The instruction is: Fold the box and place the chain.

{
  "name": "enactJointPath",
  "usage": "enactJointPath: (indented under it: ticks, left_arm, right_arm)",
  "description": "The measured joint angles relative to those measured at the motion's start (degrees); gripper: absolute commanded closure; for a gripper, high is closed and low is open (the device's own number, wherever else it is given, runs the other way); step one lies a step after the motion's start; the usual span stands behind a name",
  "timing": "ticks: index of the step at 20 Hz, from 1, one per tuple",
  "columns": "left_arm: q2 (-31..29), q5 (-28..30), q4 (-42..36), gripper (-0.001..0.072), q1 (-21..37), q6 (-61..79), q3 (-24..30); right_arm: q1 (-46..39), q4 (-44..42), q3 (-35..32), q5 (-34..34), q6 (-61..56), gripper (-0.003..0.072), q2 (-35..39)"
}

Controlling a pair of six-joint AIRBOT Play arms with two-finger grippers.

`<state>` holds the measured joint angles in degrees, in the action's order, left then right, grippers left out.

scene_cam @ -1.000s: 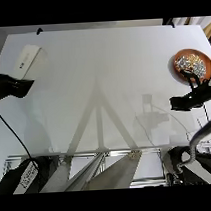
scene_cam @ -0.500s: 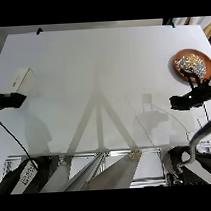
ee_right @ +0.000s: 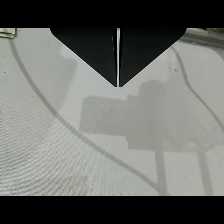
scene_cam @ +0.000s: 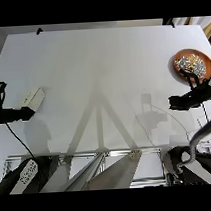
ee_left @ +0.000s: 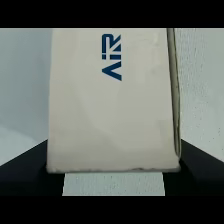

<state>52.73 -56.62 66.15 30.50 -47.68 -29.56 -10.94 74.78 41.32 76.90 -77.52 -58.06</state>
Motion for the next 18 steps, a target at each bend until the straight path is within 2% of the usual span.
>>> enactJointPath:
  ticks: [1, 4, 5, 6, 7, 8, 10, 14, 18]
  left_arm:
    - [0.0, -0.1, 0.4, 0.0491, 0.0, -0.1, 0.4]
    - [0.0, -1.3, 1.4, 0.0469, 0.0, -0.3, 1.0]
    - [0.0, -1.7, 1.6, 0.0397, 0.0, -0.3, 1.1]
    - [0.0, -1.9, 1.7, 0.0361, 0.0, -0.3, 1.2]
    - [0.0, -2.3, 1.9, 0.0347, 0.0, -0.3, 1.2]
    - [0.0, -2.5, 2.1, 0.0262, 0.0, -0.3, 1.3]
    - [-0.1, -3.0, 2.8, 0.0027, 0.0, -0.5, 1.4]
    - [-2.1, -3.2, 3.8, 0.0009, 0.0, -2.6, 1.4]
    - [-8.9, -3.1, 4.1, 0.0014, -0.4, -3.6, 1.4]
  right_arm:
    - [0.0, 0.0, 0.0, 0.0, 0.0, 0.0677, 0.0]
    - [0.0, -0.2, 0.0, 0.0, 0.0, 0.0676, 0.0]
    - [0.0, -0.2, 0.0, 0.0, 0.0, 0.0673, 0.0]
    - [0.0, -0.2, 0.0, 0.0, 0.0, 0.0646, 0.0]
    - [0.0, -0.2, 0.0, 0.1, 0.0, 0.0576, 0.0]
    - [0.0, -0.2, 0.0, 0.2, 0.0, 0.0543, 0.0]
    - [0.0, -0.2, 0.0, 0.4, 0.0, 0.0491, 0.0]
    - [0.0, -0.2, 0.0, 0.5, 0.0, 0.0491, 0.0]
    - [0.0, -0.2, 0.0, 0.5, 0.0, 0.0492, 0.0]
